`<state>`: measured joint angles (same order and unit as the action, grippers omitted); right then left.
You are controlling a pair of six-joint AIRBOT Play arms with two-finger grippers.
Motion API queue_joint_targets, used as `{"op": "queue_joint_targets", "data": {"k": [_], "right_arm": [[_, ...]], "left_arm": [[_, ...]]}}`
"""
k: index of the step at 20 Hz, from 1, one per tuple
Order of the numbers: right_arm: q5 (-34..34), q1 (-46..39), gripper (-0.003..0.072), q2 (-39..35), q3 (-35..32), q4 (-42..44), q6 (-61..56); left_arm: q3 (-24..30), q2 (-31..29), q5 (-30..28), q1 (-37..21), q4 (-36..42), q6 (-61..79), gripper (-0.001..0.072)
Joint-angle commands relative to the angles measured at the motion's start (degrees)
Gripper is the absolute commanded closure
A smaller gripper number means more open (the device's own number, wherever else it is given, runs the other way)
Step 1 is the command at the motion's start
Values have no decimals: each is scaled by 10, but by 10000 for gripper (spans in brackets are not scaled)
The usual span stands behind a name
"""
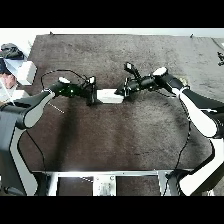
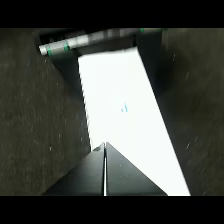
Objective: Fold the box and place the chain.
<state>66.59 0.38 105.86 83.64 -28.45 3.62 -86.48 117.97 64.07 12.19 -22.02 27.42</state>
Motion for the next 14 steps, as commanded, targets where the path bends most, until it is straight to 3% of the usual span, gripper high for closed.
{"op": "queue_joint_targets", "data": {"k": [1, 8, 14], "right_arm": [[4, 0, 708, 19, -1, -44, -37], [-32, 0, 709, 22, 0, -99, -82], [0, -19, 711, -72, 0, 93, -32]], "left_arm": [[0, 0, 0, 0, 0, 0, 474], [0, 0, 0, 0, 0, 1, 474], [0, 0, 0, 0, 0, 0, 474]]}}
